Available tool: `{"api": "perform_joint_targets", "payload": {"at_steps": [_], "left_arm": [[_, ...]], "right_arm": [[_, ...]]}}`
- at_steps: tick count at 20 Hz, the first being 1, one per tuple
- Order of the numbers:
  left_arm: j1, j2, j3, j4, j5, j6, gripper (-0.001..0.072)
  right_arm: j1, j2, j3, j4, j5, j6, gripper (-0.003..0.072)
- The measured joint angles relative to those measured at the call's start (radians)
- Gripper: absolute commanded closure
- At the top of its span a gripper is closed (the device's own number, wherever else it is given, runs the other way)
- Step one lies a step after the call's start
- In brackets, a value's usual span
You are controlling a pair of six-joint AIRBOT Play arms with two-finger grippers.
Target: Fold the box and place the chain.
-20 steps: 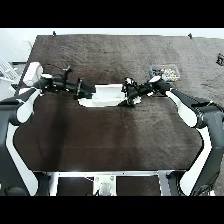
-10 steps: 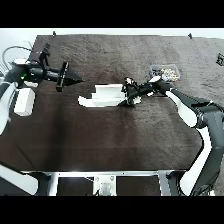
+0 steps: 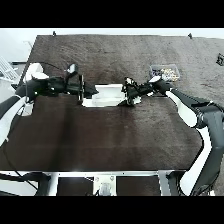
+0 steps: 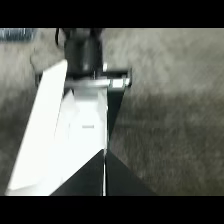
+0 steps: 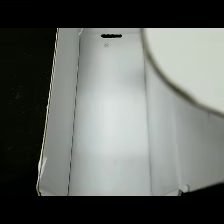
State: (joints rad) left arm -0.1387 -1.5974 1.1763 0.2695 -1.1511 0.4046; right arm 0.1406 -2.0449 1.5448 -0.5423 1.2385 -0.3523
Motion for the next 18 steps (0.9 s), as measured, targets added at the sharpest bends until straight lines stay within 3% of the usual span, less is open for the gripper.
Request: {"api": "perform_joint_targets", "payload": {"at_steps": [7, 11, 18], "left_arm": [[-0.032, -0.073, -0.003, -0.051, 0.166, 0.08, 0.0688], [-0.034, -0.129, 0.076, -0.067, 0.237, 0.099, 0.0688], [-0.035, -0.229, 0.222, -0.074, 0.269, 0.062, 0.0688]], "right_arm": [[0.0, 0.0, 0.0, 0.002, 0.0, 0.0, 0.0047], [0.0, 0.0, 0.0, 0.003, 0.0, 0.0, 0.0047], [0.0, 0.0, 0.0, 0.003, -0.001, 0.001, 0.0048]]}}
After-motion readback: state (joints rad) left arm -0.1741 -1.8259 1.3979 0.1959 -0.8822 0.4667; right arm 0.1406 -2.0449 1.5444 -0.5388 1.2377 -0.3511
